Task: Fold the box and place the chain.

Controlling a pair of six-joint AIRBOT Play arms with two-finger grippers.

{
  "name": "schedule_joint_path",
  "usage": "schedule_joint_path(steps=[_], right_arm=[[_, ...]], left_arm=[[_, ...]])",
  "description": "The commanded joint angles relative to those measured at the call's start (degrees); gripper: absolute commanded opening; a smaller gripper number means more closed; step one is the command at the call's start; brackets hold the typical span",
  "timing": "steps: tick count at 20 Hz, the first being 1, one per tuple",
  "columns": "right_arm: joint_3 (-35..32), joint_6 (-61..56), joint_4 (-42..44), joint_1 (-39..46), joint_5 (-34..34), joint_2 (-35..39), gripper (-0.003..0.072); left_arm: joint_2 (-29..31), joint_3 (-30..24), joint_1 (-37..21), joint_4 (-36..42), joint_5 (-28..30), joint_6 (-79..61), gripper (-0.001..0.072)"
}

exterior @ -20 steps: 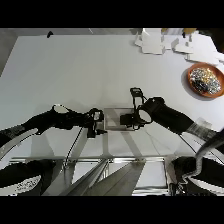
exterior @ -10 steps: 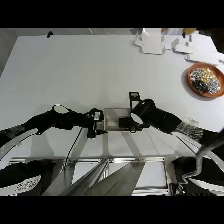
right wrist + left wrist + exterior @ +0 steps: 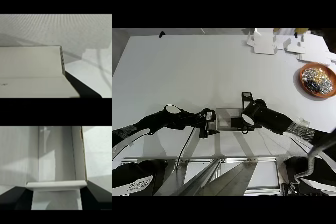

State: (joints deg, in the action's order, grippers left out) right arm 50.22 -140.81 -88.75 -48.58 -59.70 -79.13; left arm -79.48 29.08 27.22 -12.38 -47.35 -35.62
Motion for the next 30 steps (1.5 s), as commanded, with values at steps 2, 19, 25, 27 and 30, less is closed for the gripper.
schedule_joint_path(steps=[2, 19, 25, 27, 30], right_arm=[[0.02, 1.79, -3.65, 0.02, -1.51, 1.20, 0.0241], [0.00, 3.08, -4.61, -0.04, -1.27, -0.15, 0.0015], [0.02, 16.00, -5.33, 0.57, -5.53, 5.40, 0.0348], [0.70, 27.69, -5.33, 0.57, -13.99, 11.26, 0.0348], [5.75, 38.62, -11.06, 4.04, -24.11, 19.78, 0.0181]], left_arm=[[0.02, 0.04, 0.00, -0.31, 0.00, -0.15, 0.0256], [0.02, 0.04, 0.00, -0.31, 0.00, -0.15, 0.0256], [0.02, 0.04, 0.00, -0.31, 0.00, -0.15, 0.0256], [0.02, 0.04, 0.00, -0.31, 0.00, -0.15, 0.0256], [0.02, 0.04, 0.00, -0.31, 0.00, -0.15, 0.0256]])
